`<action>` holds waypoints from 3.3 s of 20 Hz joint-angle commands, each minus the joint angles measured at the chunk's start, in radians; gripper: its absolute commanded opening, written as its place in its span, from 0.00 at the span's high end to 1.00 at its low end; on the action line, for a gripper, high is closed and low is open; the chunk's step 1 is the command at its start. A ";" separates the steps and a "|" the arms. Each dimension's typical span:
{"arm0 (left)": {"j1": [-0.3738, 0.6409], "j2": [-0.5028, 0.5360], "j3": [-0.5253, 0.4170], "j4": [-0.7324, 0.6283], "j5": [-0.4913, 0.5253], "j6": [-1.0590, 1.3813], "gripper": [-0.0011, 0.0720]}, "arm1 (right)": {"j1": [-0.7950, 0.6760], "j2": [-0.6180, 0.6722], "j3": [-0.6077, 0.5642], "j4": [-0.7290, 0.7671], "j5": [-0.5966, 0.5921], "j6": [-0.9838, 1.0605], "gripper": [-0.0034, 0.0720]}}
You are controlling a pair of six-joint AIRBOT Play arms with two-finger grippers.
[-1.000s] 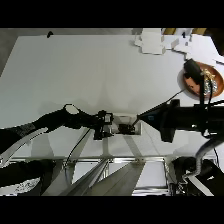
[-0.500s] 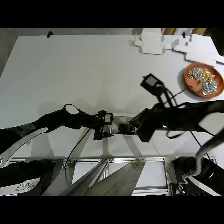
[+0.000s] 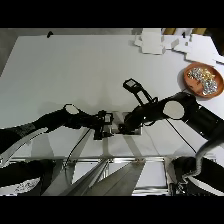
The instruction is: Fold the box and place the chain.
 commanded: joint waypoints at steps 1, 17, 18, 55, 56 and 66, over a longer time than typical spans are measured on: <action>0.000 0.000 0.000 0.000 0.000 0.000 0.70 | -0.043 0.000 0.079 -0.006 0.077 -0.019 0.56; 0.000 0.000 0.000 0.000 0.000 0.000 0.70 | -0.494 -0.100 0.048 -0.256 0.088 0.072 0.57; 0.000 0.000 0.000 0.000 0.000 0.000 0.70 | -0.504 -0.107 0.026 -0.257 0.075 0.072 0.57; 0.000 0.000 0.000 0.000 0.000 0.000 0.70 | -0.528 -0.345 -0.025 -0.372 -0.101 0.195 0.93; 0.000 0.000 0.000 0.000 0.000 0.000 0.70 | -0.528 -0.342 -0.025 -0.372 -0.092 0.181 0.93; 0.000 0.000 0.000 0.000 0.000 0.000 0.70 | -0.527 -0.003 -0.025 -0.286 0.117 0.109 0.93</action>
